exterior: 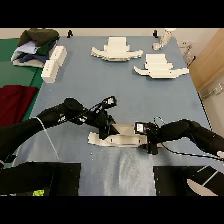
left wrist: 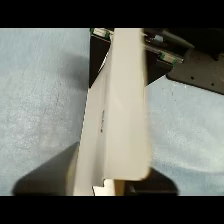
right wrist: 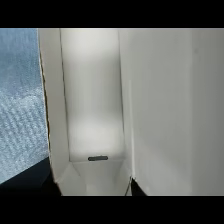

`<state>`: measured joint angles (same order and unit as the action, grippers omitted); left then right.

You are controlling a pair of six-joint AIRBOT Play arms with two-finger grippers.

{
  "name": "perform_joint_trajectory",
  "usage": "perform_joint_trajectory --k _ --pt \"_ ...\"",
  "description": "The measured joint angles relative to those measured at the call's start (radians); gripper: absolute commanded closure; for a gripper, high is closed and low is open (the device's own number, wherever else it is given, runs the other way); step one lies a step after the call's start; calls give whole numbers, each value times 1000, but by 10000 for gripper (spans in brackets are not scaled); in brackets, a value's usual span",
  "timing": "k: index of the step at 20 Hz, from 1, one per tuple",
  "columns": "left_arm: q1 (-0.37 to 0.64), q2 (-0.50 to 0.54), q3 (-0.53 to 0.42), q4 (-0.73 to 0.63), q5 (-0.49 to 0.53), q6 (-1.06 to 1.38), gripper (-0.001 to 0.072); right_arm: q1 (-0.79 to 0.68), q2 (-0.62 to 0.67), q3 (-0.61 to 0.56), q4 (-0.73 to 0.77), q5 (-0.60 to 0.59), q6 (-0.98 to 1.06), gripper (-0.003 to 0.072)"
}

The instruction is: Fold the box.

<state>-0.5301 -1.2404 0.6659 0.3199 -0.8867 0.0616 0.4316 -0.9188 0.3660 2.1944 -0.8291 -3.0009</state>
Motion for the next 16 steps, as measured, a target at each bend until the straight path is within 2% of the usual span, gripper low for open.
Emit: perform_joint_trajectory --k 4,5,6,7,9,10,11,12,13,16 --pt "0 6 0 13 -7 -24 352 0 0 0 0 1 0 182" --pt "0 15 0 32 -8 -48 309 0 0 0 0 1 0 182" --pt "0 28 0 64 -11 -82 148 0 0 0 0 1 0 182" --pt "2 48 0 105 -14 -131 86 0 0 0 0 2 0 182" --pt "2 99 0 200 -26 -256 95 0 0 0 0 2 0 182" --pt "2 128 0 247 -39 -322 236 0 0 0 0 2 0 182" --pt "2 159 0 298 -58 -392 437 0 0 0 0 2 0 182" --pt "2 189 -1 341 -83 -455 672 0 0 0 0 2 0 182" --pt "2 219 -1 381 -112 -518 695 0 0 0 0 2 0 182" --pt "-10 274 0 434 -198 -691 696 0 0 0 0 2 0 182"
